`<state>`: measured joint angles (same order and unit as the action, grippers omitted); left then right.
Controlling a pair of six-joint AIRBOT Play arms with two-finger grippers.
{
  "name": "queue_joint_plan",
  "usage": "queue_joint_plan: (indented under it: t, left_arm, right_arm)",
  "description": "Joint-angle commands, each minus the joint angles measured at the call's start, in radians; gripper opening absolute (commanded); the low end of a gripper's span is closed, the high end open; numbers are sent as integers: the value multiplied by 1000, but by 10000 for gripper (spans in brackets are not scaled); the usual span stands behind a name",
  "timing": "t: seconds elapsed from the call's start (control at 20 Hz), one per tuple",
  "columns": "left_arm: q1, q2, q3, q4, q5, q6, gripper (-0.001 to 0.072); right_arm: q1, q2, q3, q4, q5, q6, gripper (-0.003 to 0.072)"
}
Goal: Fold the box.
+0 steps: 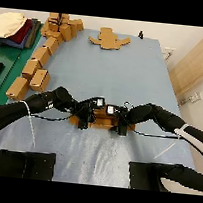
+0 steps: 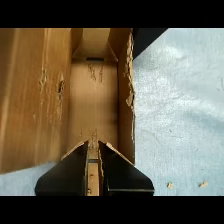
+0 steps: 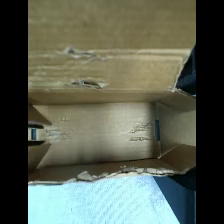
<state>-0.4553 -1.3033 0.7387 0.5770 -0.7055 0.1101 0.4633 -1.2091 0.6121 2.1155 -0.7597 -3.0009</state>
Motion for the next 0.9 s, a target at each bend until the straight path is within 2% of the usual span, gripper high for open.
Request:
queue_joint_plan:
  t: [0.0,0.1,0.15,0.25,0.3,0.45,0.5,0.6,0.85]
  left_arm:
    - [0,-10,0,-51,-1,56,105]
    - [0,-26,0,-51,-2,56,111]
    - [0,-31,-1,-51,-2,56,146]
    - [0,-31,-2,-51,-4,56,479]
    - [0,-31,-2,-50,-4,55,530]
    - [0,-31,-2,-50,-9,54,528]
    - [0,-31,-2,-49,-9,40,510]
    - [0,-23,0,-3,-12,-65,16]
    - [6,95,0,301,-9,-470,10]
  right_arm:
    - [0,-1,0,0,0,0,516]
    - [0,-1,0,0,0,0,516]
    - [0,-1,0,0,0,0,517]
    - [0,-1,0,0,0,0,516]
    - [0,-1,0,0,0,0,516]
    - [0,-1,0,0,0,0,516]
    - [0,-1,0,0,0,0,516]
    - [0,-1,0,0,0,0,517]
    - [0,-1,0,0,0,0,516]
